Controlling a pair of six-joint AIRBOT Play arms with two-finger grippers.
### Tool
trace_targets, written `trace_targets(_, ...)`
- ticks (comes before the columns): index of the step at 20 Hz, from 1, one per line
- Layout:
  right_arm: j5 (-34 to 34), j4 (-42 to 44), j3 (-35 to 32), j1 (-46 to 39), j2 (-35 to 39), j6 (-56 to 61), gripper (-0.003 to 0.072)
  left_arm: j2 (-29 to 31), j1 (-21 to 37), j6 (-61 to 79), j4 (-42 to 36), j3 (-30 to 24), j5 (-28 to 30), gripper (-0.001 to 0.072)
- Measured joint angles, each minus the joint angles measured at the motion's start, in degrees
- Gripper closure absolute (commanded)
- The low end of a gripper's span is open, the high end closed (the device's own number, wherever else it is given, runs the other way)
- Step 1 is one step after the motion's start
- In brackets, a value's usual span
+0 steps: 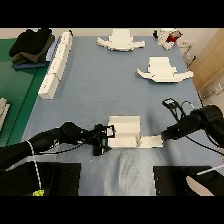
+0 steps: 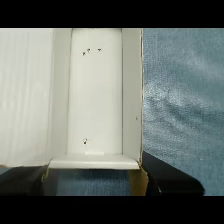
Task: Fold the box.
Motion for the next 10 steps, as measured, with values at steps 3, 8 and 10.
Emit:
trace_targets(3,-1.8,9.9,0.0,-9.6,-3.3,-0.5,0.0684,0.0,0.0,0.0,0.0,0.0,0.0,0.0264)
trace_targets(8,-5.2,26.9,0.0,-16.9,-9.9,-7.2,0.0684,0.0,0.0,0.0,0.0,0.0,0.0,0.0264)
trace_targets(10,-7.3,32.0,-0.1,-17.7,-11.4,-9.7,0.0683,0.0,0.0,0.0,0.0,0.0,0.0,0.0264)
